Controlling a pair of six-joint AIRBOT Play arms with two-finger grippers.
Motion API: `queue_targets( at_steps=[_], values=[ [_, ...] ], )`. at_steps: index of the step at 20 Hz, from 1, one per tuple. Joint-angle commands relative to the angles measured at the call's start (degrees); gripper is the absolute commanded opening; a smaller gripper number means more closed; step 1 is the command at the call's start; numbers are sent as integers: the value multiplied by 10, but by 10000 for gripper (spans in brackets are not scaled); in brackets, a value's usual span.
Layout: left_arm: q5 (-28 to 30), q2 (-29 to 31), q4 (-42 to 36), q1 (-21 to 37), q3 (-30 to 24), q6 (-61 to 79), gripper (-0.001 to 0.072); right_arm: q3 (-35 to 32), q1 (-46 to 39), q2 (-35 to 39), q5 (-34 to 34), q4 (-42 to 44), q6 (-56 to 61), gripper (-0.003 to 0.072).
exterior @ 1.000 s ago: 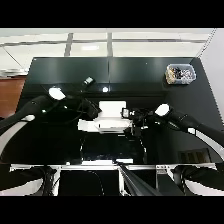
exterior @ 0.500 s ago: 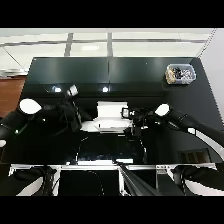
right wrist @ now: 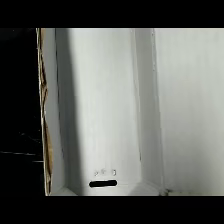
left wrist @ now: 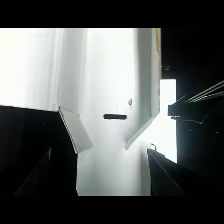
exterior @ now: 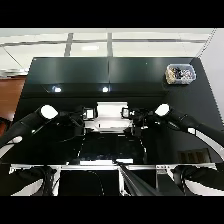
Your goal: Fold the box and place the chain.
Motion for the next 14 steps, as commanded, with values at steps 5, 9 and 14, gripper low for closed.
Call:
queue_targets(
  at_steps=[5,9,14],
  values=[
    [-44,-38,-66,-5,24,37,333,1,0,0,0,0,0,145],
    [-49,-38,-88,-5,24,38,201,1,0,0,0,0,0,145],
    [-12,-67,-139,-37,24,39,170,1,0,0,0,0,0,145]
  ],
)
